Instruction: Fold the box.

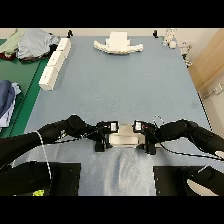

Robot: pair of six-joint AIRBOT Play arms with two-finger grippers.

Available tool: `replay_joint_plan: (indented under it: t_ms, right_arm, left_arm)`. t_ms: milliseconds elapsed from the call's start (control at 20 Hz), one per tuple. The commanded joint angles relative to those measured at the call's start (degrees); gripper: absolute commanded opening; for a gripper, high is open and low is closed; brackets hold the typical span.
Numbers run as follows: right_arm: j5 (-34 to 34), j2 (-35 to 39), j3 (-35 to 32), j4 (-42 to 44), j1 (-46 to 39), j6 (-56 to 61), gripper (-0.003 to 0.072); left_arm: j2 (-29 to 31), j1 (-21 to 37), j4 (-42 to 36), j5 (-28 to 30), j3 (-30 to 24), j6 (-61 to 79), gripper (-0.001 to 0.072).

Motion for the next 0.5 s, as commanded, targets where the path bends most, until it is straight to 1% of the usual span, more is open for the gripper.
replay_joint_plan:
  t_ms: [0, 50, 100, 150, 200, 300, 450]
  right_arm:
    - [-0.59, 0.00, 0.02, 0.22, -0.02, 0.07, 0.0462]
    - [-0.63, 0.00, 0.02, 0.04, 0.00, 0.11, 0.0467]
    - [-0.63, 0.11, 0.09, -0.39, -0.02, 0.72, 0.0535]
    - [-0.63, 0.33, 0.20, -1.64, -0.02, 2.73, 0.0692]
    - [-0.72, 0.81, 0.42, -3.74, -0.02, 5.22, 0.0720]
    - [-2.93, 2.51, 1.75, -10.19, -0.02, 12.76, 0.0719]
    - [-11.26, 6.38, 4.66, -20.33, -0.02, 24.48, 0.0719]
  left_arm:
    - [-0.02, -0.04, 0.00, 0.02, 0.02, 0.02, 0.0522]
    - [-0.02, -0.04, 0.00, 0.02, 0.02, 0.02, 0.0522]
    - [-0.02, -0.04, 0.02, 0.02, 0.02, 0.02, 0.0522]
    - [-0.02, -0.04, 0.00, 0.02, 0.02, 0.02, 0.0522]
    - [-0.02, -0.04, 0.00, 0.02, 0.02, 0.02, 0.0522]
    - [-0.02, -0.04, 0.00, 0.02, 0.02, 0.02, 0.0522]
    - [-0.02, -0.04, 0.00, 0.02, 0.02, 0.02, 0.0522]
